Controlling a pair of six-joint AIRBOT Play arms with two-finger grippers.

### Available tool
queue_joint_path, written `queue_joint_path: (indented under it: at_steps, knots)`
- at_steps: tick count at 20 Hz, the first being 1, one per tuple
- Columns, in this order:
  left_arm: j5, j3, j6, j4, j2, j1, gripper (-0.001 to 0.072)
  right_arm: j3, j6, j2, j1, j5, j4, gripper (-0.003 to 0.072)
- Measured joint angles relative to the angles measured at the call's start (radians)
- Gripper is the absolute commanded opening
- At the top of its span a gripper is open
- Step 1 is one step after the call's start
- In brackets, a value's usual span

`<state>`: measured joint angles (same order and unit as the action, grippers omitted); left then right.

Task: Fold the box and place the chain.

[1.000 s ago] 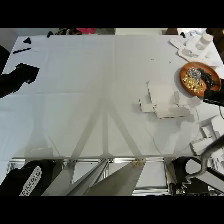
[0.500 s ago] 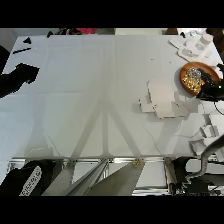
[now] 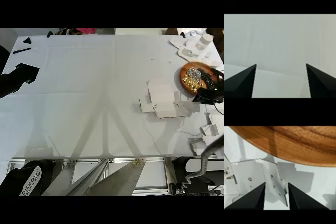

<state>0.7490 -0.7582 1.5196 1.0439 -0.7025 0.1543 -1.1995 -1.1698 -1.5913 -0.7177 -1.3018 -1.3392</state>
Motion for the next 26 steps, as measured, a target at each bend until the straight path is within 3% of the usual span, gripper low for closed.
queue_joint_path:
  at_steps: [1,3,4,12,16,26]
  knots:
    - [0.000,0.000,0.000,0.000,0.000,0.000,0.0696,0.000,0.015,-0.006,0.000,-0.004,0.016,0.0183]
    - [0.000,0.000,0.000,0.000,0.000,0.000,0.0696,0.000,0.040,-0.016,0.000,-0.014,0.047,0.0124]
    - [0.000,0.000,0.000,0.000,0.000,0.000,0.0696,0.000,0.049,-0.021,0.000,-0.017,0.066,0.0026]
    - [0.000,0.000,0.000,0.000,0.000,0.000,0.0696,0.000,0.110,-0.030,0.008,-0.090,0.151,0.0016]
    - [0.000,0.000,0.000,0.000,0.000,0.000,0.0696,0.000,0.148,-0.004,0.084,-0.123,0.217,0.0015]
    - [0.000,0.000,0.000,0.000,0.000,0.000,0.0696,0.007,0.273,0.158,0.461,0.190,0.631,0.0013]
